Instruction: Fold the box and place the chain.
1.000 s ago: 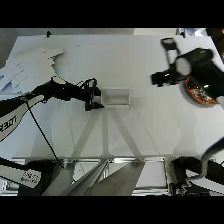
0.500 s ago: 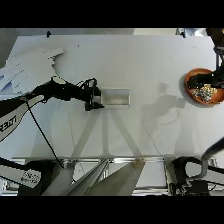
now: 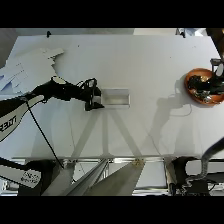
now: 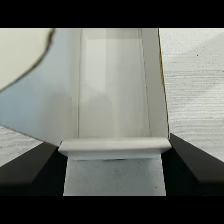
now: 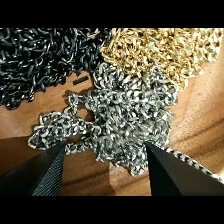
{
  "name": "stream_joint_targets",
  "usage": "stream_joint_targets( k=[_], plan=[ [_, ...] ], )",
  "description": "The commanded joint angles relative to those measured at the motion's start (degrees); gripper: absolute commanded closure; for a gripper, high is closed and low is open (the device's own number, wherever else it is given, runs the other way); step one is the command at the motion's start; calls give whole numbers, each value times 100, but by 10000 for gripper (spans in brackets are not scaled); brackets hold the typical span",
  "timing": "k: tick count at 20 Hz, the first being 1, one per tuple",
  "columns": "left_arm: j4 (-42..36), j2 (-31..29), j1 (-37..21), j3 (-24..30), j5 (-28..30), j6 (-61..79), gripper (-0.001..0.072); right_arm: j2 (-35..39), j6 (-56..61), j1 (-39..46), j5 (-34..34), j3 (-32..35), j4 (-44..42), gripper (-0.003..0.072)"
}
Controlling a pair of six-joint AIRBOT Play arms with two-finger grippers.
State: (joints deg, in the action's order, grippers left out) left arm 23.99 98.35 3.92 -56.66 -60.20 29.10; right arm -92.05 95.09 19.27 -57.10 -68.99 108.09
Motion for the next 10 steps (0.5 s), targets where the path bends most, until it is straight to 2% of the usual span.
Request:
stream_joint_targets(
  k=[1,2,4,6,10],
  plan=[
    [0,-2,-2,-2,0,2,334,-236,155,-15,94,2,168,244],
    [0,-2,-2,-2,2,2,334,-238,212,-15,74,2,184,345],
    [0,-2,-2,-2,0,2,334,-236,216,-28,33,2,232,457],
    [0,-2,-2,-2,0,2,334,-234,216,-81,-83,2,411,660],
    [0,-2,-2,0,2,2,334,-33,216,-313,-186,2,595,677]
  ],
)
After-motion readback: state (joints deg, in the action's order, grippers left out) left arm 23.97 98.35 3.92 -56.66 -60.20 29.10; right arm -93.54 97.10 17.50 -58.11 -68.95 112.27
